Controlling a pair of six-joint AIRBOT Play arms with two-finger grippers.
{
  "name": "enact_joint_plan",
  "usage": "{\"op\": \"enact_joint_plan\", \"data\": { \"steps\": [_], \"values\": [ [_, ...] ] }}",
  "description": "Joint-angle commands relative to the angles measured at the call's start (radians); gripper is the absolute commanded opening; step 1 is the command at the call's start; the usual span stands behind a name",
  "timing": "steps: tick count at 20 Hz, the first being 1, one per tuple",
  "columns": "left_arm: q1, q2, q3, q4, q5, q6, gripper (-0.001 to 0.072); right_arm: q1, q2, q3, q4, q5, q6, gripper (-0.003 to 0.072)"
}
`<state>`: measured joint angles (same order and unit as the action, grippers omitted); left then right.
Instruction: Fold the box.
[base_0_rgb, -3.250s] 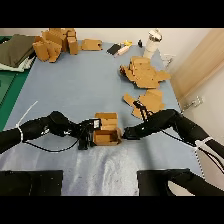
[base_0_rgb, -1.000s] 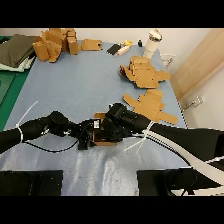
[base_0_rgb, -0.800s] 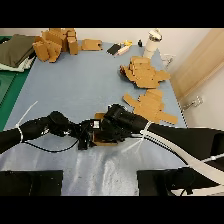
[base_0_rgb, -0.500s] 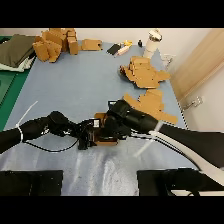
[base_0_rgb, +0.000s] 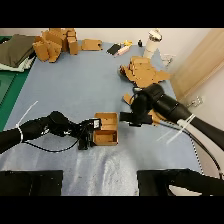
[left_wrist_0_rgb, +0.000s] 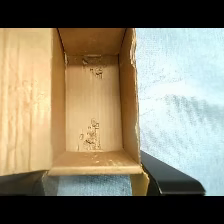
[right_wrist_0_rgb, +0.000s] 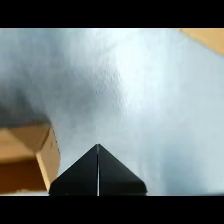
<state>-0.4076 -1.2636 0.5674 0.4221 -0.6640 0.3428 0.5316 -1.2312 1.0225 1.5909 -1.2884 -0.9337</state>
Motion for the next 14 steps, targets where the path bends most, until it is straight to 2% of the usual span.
{"op": "enact_joint_plan", "data": {
  "steps": [1,3,5,7,8,11,14],
  "values": [
    [0.0,0.0,0.001,0.0,0.0,0.0,0.0452,-0.296,-0.103,-0.039,0.584,0.267,-0.581,0.0003],
    [0.0,0.0,0.001,0.0,0.0,0.0,0.0453,-0.385,-0.237,-0.027,0.999,0.225,-0.948,0.0003],
    [0.0,0.0,0.001,0.0,0.0,0.0,0.0453,-0.377,-0.357,0.016,1.114,0.085,-1.104,0.0003],
    [0.0,0.0,0.001,0.0,0.0,0.0,0.0453,-0.313,-0.408,0.045,1.122,-0.05,-1.246,0.0003],
    [0.0,0.0,0.001,0.0,0.0,0.0,0.0453,-0.275,-0.394,0.04,1.12,-0.068,-1.308,0.0003],
    [0.0,0.0,0.001,0.0,0.0,0.0,0.0453,-0.177,-0.272,-0.021,1.062,-0.01,-1.395,0.0003],
    [0.0,0.0,0.001,0.0,0.001,0.0,0.0453,-0.084,-0.123,-0.117,0.901,0.126,-1.397,0.0002]
  ]
}}
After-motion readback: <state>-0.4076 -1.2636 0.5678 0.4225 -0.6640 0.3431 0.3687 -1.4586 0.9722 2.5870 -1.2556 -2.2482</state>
